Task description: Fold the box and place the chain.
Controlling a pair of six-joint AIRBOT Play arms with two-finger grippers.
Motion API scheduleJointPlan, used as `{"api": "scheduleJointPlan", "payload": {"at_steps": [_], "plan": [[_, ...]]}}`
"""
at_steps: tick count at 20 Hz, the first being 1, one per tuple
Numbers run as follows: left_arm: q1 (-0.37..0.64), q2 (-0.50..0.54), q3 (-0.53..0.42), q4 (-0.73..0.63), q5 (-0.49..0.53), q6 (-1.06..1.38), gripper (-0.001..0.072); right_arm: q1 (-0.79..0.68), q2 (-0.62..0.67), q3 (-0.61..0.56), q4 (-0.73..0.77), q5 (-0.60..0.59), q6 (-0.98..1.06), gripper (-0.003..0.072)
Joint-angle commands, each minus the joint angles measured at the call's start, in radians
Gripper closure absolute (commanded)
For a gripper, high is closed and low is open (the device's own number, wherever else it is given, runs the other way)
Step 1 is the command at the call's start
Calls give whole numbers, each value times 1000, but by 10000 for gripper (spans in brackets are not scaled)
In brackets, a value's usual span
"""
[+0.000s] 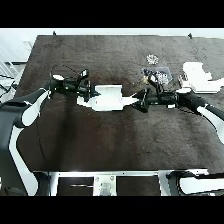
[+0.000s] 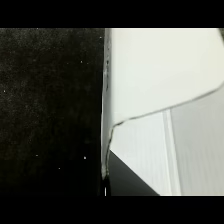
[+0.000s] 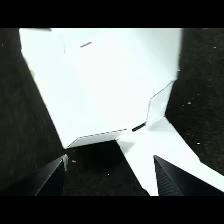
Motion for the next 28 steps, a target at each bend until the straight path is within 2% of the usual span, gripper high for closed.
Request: {"api": "scheduleJointPlan", "payload": {"at_steps": [1,5,6,15,28], "plan": [[1,-1,0,2,3,0,691,51,12,1,-85,-47,-20,75],[1,-1,0,2,3,0,691,130,12,0,-111,-135,-20,73],[1,-1,0,2,3,0,691,144,12,0,-116,-149,-20,-13],[1,-1,0,2,3,0,690,194,-11,0,-154,-222,-37,-27],[1,-1,-1,2,2,0,691,192,-40,2,59,-315,-140,-34]]}}
